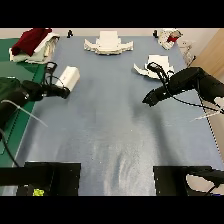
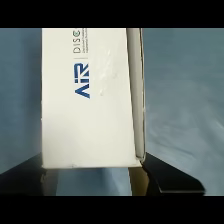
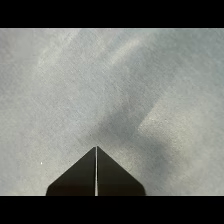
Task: Fold the box.
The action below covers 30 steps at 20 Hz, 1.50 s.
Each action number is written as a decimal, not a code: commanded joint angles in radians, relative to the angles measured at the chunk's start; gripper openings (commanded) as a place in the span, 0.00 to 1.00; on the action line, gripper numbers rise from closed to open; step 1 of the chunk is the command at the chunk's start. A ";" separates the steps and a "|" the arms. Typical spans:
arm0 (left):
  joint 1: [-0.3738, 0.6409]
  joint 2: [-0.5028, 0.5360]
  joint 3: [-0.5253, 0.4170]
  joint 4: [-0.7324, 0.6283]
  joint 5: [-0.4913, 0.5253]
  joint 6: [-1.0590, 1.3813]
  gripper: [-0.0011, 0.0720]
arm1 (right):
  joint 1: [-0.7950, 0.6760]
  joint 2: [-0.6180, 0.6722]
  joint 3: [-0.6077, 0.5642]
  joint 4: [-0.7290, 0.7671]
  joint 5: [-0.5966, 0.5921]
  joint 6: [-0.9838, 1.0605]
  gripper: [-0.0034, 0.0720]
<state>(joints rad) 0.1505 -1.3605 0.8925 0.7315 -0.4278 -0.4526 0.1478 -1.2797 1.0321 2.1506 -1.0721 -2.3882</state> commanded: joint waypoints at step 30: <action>0.179 -0.465 0.786 0.343 -0.407 -0.320 0.96 | -0.001 -0.001 0.001 0.000 0.000 0.000 0.05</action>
<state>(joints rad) 0.3149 -1.8698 1.6512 1.0088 -0.6861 -0.7094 0.1478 -1.2797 1.0321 2.1502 -1.0721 -2.3882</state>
